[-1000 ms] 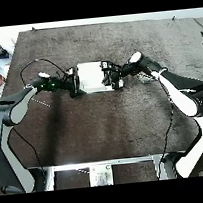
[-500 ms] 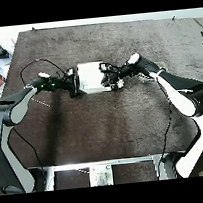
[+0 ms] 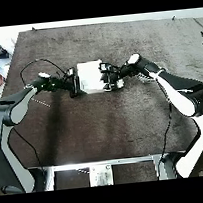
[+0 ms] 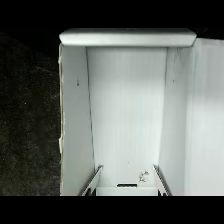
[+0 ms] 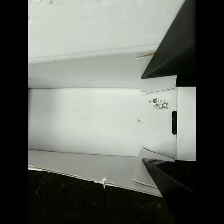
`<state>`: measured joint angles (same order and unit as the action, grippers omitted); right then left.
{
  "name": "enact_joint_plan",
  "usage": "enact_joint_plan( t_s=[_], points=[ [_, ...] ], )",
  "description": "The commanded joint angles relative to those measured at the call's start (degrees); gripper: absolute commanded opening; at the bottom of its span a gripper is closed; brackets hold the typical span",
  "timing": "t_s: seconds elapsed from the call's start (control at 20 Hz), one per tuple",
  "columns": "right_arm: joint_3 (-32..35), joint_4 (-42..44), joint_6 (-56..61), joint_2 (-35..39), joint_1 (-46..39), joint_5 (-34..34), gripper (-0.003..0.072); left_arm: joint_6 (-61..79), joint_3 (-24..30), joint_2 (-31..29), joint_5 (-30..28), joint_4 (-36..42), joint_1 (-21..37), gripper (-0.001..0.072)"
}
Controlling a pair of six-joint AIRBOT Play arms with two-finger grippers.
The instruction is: Fold the box and place the chain.
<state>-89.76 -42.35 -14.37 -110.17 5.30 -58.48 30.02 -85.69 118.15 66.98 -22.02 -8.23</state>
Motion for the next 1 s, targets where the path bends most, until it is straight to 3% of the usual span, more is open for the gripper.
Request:
enact_joint_plan(
  t_s=[0.0, 0.1, 0.15, 0.2, 0.4, 0.45, 0.75, 0.95],
  points=[
    [0.0, 0.0, 0.3, 0.0, 0.0, 0.3, 0.0533, 0.0, 0.0, 0.0, 0.0, 0.0, 0.0, 0.0467],
    [0.0, -0.3, 2.3, 0.0, -0.1, 0.3, 0.0331, 0.0, 0.0, 0.0, 0.0, 0.0, 0.0, 0.0467],
    [0.0, -2.3, 4.1, 0.2, -0.1, 0.2, 0.0278, 0.0, 0.0, 0.0, 0.0, 0.0, 0.0, 0.0467],
    [0.0, -5.8, 6.9, 0.7, -0.2, 0.0, 0.0144, 0.0, 0.0, 0.0, 0.0, 0.0, 0.0, 0.0467],
    [0.0, -18.0, 21.7, 3.6, -0.9, -1.4, 0.0131, 0.0, 0.0, 0.0, 0.0, 0.0, 0.0, 0.0467],
    [0.0, -18.3, 24.6, 4.5, -1.4, -1.9, -0.0017, 0.0, 0.0, 0.0, 0.0, 0.0, 0.0, 0.0467],
    [-0.1, -18.3, 54.3, 10.3, -6.8, -1.1, -0.0016, 0.0, 0.0, 0.0, 0.0, 0.0, 0.0, 0.0467],
    [0.9, -18.3, 71.1, 10.4, -11.7, -3.0, -0.0016, 0.0, 0.0, 0.0, 0.0, 0.0, 0.0, 0.0467]
  ],
)
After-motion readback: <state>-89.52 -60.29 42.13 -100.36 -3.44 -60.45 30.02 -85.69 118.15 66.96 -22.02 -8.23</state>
